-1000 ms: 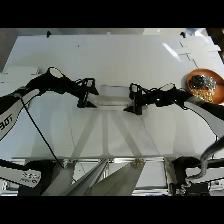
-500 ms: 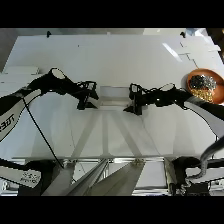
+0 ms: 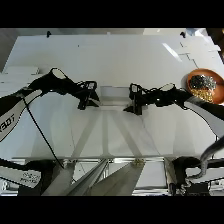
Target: Fold the box and place the chain.
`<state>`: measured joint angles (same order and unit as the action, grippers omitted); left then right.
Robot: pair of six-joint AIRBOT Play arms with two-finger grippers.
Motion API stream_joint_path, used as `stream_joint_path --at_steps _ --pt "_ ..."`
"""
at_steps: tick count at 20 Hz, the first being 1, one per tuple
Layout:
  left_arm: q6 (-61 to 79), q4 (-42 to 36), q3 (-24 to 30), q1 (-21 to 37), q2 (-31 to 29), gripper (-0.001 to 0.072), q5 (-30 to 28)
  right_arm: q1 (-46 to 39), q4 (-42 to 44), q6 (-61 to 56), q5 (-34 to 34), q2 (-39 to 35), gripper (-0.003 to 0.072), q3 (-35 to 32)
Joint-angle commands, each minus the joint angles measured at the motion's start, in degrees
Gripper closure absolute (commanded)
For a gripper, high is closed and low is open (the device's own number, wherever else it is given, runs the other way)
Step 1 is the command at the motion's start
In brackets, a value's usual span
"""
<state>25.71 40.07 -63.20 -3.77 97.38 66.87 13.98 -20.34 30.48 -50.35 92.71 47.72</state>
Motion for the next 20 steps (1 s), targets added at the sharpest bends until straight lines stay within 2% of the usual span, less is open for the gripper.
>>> stream_joint_path --at_steps 1,7,9,10,13,16,19,20 --pt "0.0 -2.9 0.0 -0.4 0.0 0.0434 -2.1 0.0 0.0 0.0 0.0 0.0 0.0192 0.0" --pt "-0.2 -4.5 0.0 -1.0 0.0 0.0442 -2.0 0.0 0.0 0.0 0.0 0.0 0.0192 0.0" --pt "-0.2 -4.5 0.0 -1.0 0.0 0.0558 -1.7 0.0 0.0 0.0 0.0 0.0 0.0192 0.0" --pt "-0.2 -4.5 0.0 -1.0 0.0 0.0574 -1.5 0.0 0.0 0.0 0.0 0.0 0.0192 0.0" --pt "-0.2 -4.5 0.0 -1.0 0.0 0.0569 -1.5 0.0 0.0 0.0 0.0 0.0 0.0192 0.0" --pt "-0.3 -4.9 0.0 -1.0 0.0 0.0488 -1.5 0.0 0.0 0.0 0.0 0.0 0.0192 0.0" --pt "-0.2 -8.3 0.0 -1.0 0.0 0.0486 -1.5 0.0 0.0 0.0 0.0 0.0 0.0192 0.0" --pt "-0.2 -8.7 0.0 -1.0 0.0 0.0447 -1.5 0.0 0.0 0.0 0.0 0.0 0.0192 0.0"
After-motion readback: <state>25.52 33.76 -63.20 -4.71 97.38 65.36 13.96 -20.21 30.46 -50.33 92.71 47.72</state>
